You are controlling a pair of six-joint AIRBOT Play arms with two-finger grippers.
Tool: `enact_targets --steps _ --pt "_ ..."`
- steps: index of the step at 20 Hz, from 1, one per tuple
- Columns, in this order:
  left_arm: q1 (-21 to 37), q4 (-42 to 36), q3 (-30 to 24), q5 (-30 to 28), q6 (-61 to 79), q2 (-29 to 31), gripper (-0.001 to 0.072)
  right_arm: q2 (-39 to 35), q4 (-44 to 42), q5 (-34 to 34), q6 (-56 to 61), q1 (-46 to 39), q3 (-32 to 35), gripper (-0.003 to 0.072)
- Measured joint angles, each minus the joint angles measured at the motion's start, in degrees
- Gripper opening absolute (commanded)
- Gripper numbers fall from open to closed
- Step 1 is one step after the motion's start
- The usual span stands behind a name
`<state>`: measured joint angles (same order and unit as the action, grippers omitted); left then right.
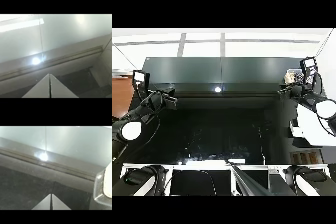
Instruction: Fold the box and place the chain.
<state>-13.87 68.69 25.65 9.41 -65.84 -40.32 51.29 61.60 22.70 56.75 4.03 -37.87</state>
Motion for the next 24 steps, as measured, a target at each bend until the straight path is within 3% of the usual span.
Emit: enact_targets --steps 17,22,23,24 --pt "0.0 0.0 0.0 0.0 0.0 0.0 0.0026 0.0 -0.1 -0.8 0.0 0.0 0.0 0.0017" --pt "0.0 0.0 0.0 -0.4 0.0 0.0 0.0026 0.1 -7.5 -2.3 0.0 0.1 0.0 0.0018" --pt "0.0 0.0 0.0 -0.6 0.0 0.0 0.0026 0.1 -8.9 -3.2 0.0 0.0 0.0 0.0044" --pt "0.0 0.0 0.0 -1.1 0.0 0.0 0.0027 0.2 -9.9 -4.5 0.0 -0.2 0.0 0.0369"
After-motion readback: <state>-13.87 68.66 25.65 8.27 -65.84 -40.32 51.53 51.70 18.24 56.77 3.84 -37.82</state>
